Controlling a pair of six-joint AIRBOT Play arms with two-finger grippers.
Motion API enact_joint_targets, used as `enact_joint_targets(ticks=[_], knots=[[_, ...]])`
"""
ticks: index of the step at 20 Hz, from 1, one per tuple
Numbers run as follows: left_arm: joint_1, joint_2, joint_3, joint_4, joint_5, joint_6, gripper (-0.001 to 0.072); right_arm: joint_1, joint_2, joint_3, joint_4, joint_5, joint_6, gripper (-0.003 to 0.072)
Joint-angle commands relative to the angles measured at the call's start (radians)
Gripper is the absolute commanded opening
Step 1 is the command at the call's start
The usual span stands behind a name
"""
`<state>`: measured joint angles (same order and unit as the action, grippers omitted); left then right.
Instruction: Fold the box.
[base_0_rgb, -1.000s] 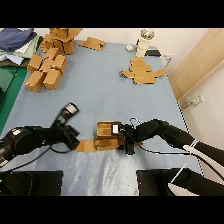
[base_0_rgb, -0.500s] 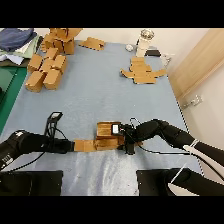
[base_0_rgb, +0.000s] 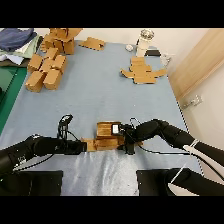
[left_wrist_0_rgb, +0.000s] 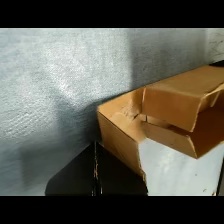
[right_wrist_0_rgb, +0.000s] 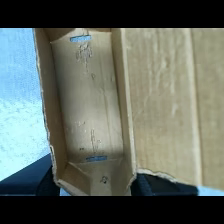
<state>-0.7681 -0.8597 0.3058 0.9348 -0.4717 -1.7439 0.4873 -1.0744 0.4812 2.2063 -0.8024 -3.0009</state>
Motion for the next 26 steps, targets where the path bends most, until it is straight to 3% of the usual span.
enact_joint_targets(ticks=[1,11,12,13,26], knots=[[-0.026,-0.011,0.009,-0.038,0.039,0.0,0.0011,0.001,-0.001,0.0,0.0,0.0,0.0,0.0444],[-0.04,0.063,0.057,-0.06,0.029,-0.003,0.0037,0.001,0.0,0.0,0.0,0.0,0.0,0.0444],[-0.04,0.06,0.057,-0.06,0.031,-0.003,0.031,0.001,-0.001,0.0,0.0,0.0,0.0,0.0445],[-0.039,0.059,0.057,-0.06,0.033,-0.003,0.0409,0.001,-0.001,0.0,0.0,0.0,0.0,0.0444],[0.039,0.063,0.107,-0.097,-0.045,0.002,0.0404,0.001,-0.001,0.0,0.0,0.0,0.0,0.0444]])
